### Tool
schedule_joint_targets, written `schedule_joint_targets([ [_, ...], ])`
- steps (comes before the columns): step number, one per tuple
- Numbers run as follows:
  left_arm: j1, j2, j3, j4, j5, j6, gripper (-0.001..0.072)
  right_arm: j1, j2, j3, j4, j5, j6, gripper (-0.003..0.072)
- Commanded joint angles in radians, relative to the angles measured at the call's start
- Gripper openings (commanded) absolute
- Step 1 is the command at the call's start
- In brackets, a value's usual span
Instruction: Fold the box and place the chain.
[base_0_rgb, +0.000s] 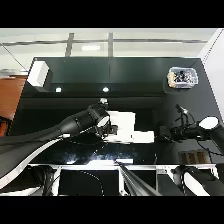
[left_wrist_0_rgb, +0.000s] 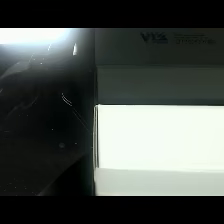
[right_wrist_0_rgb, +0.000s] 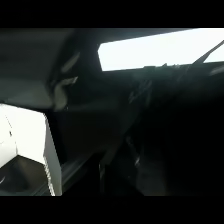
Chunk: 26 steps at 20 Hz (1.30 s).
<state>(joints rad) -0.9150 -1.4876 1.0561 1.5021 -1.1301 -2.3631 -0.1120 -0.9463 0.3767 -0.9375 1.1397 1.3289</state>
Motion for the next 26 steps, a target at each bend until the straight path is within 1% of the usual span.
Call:
schedule_joint_targets([
  [1,0.000,-0.002,0.001,0.000,0.000,0.000,0.0031,0.039,-0.089,-0.021,0.097,0.009,-0.011,0.0040],
  [5,0.000,-0.002,0.001,0.000,0.000,0.000,0.0031,0.125,-0.127,-0.020,0.224,-0.092,-0.044,0.0040],
  [9,0.000,-0.002,0.001,0.000,0.000,0.000,0.0031,0.189,-0.134,-0.019,0.294,-0.109,-0.107,0.0042],
  [10,0.000,-0.002,0.001,0.000,0.000,0.000,0.0031,0.192,-0.134,-0.016,0.301,-0.102,-0.111,0.0110],
  [11,0.000,-0.002,0.001,0.000,0.000,-0.001,0.0032,0.191,-0.134,-0.004,0.301,-0.082,-0.111,0.0234],
  [12,0.000,-0.002,0.001,0.000,0.000,0.000,0.0031,0.191,-0.134,0.015,0.302,-0.049,-0.126,0.0410],
  [13,0.000,-0.002,0.001,0.000,0.000,0.000,0.0032,0.191,-0.134,0.038,0.302,-0.007,-0.150,0.0642],
  [14,0.000,-0.002,0.001,0.000,0.000,0.000,0.0031,0.192,-0.134,0.060,0.302,0.032,-0.170,0.0688],
  [16,0.000,-0.002,0.001,0.000,0.000,-0.001,0.0031,0.193,-0.134,0.098,0.312,0.093,-0.178,0.0687],
  [17,0.000,-0.002,0.001,0.000,0.000,0.000,0.0032,0.202,-0.134,0.110,0.324,0.098,-0.178,0.0687],
  [19,0.000,-0.002,0.001,0.000,0.000,0.000,0.0031,0.240,-0.134,0.113,0.354,0.076,-0.177,0.0686],
  [21,0.000,-0.002,0.001,0.000,0.000,0.000,0.0031,0.299,-0.134,0.113,0.357,0.027,-0.154,0.0685],
  [22,0.000,-0.002,0.001,0.000,0.000,0.000,0.0032,0.328,-0.134,0.113,0.356,-0.008,-0.127,0.0632],
  [23,0.000,-0.002,0.001,0.000,0.000,0.000,0.0031,0.357,-0.134,0.113,0.347,-0.051,-0.089,0.0530],
  [24,0.000,-0.002,0.001,0.000,0.000,0.000,0.0031,0.381,-0.134,0.114,0.337,-0.086,-0.066,0.0480],
  [26,0.000,-0.002,0.001,0.000,0.000,0.000,0.0031,0.430,-0.134,0.119,0.331,-0.146,-0.040,0.0480],
])
